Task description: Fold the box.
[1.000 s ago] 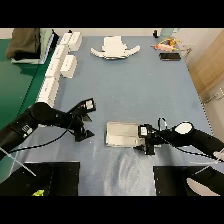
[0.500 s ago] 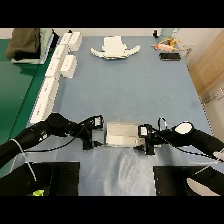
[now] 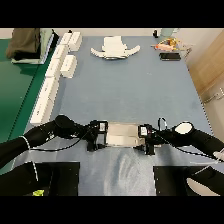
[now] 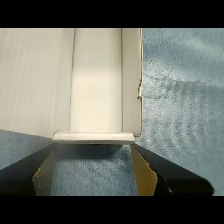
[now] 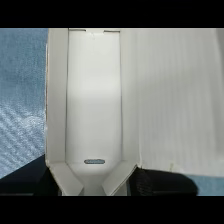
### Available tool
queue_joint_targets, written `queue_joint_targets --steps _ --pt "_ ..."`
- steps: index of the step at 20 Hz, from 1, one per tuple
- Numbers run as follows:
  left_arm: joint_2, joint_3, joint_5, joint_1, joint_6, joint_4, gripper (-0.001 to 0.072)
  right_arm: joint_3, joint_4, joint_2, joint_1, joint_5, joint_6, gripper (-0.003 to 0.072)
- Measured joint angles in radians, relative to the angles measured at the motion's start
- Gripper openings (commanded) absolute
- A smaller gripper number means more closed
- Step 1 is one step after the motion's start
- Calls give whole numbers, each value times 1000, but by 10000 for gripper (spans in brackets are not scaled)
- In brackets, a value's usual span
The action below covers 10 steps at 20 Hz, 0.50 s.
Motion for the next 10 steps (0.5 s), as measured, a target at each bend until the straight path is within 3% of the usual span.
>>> queue_joint_targets --steps 10 --pt "-28 2 6 -23 53 -42 720 0 0 0 0 0 0 508"
